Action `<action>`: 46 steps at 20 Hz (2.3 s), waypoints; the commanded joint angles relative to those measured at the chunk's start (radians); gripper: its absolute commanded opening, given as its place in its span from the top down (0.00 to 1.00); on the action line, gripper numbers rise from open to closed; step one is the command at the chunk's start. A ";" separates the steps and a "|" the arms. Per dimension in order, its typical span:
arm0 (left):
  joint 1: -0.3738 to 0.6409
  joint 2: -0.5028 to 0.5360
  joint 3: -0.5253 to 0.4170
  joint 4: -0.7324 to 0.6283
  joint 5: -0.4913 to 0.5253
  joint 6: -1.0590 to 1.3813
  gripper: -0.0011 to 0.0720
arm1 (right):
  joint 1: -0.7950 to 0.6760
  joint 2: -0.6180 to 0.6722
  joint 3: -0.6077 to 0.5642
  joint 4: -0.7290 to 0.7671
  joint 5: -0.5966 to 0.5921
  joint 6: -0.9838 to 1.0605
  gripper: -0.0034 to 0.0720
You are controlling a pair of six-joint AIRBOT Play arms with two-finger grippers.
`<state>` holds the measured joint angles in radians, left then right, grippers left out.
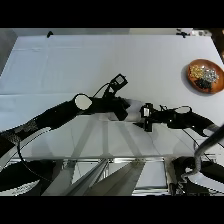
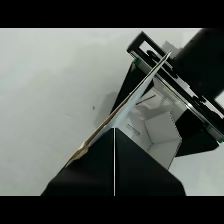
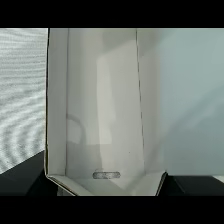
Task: Fold the box and place the chain.
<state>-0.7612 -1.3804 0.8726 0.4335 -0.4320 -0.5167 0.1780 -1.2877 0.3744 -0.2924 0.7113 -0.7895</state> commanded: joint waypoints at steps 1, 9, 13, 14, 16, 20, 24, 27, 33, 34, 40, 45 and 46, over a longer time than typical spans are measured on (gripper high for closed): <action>0.001 -0.017 0.000 -0.034 0.122 -0.007 0.97 | 0.001 0.000 0.000 0.001 0.004 -0.001 0.64; 0.008 -0.020 0.000 -0.035 0.239 -0.008 0.97 | 0.001 0.000 0.000 0.001 0.005 -0.001 0.64; 0.013 -0.051 0.000 -0.034 0.233 -0.057 0.97 | 0.001 0.000 0.000 0.001 0.005 -0.001 0.64; 0.020 -0.066 0.000 -0.033 0.209 -0.089 0.97 | 0.001 0.000 0.000 0.001 0.005 -0.001 0.64; 0.042 -0.097 0.000 -0.033 0.128 -0.130 0.97 | 0.001 0.000 0.000 0.001 0.006 -0.001 0.64; 0.089 -0.107 0.000 0.063 -0.055 -0.263 0.98 | 0.000 0.000 0.000 0.001 0.006 -0.001 0.64; 0.094 -0.106 0.000 0.274 -0.180 -0.453 0.98 | 0.001 0.000 0.000 0.001 0.006 -0.001 0.64; 0.094 -0.105 0.000 0.274 -0.236 -0.453 0.98 | 0.001 0.000 0.000 0.001 0.006 -0.001 0.64; 0.093 -0.040 0.000 0.275 -0.253 -0.473 0.98 | 0.001 0.000 0.000 0.001 0.006 -0.001 0.64; 0.093 -0.034 0.000 0.282 -0.253 -0.480 0.98 | 0.001 0.000 0.000 0.001 0.006 -0.001 0.64; 0.095 -0.038 0.000 0.300 -0.113 -0.446 0.98 | 0.001 0.000 0.000 0.001 0.006 -0.001 0.64; 0.096 0.012 0.000 0.301 -0.028 -0.343 0.95 | 0.001 0.000 0.000 0.001 0.006 -0.001 0.64; 0.096 0.033 0.000 0.301 -0.023 -0.305 0.86 | 0.001 0.000 0.000 0.001 0.006 -0.001 0.64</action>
<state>-0.6662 -1.3834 0.8719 0.7341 -0.5110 -0.9051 0.1783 -1.2877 0.3733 -0.2897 0.7174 -0.7868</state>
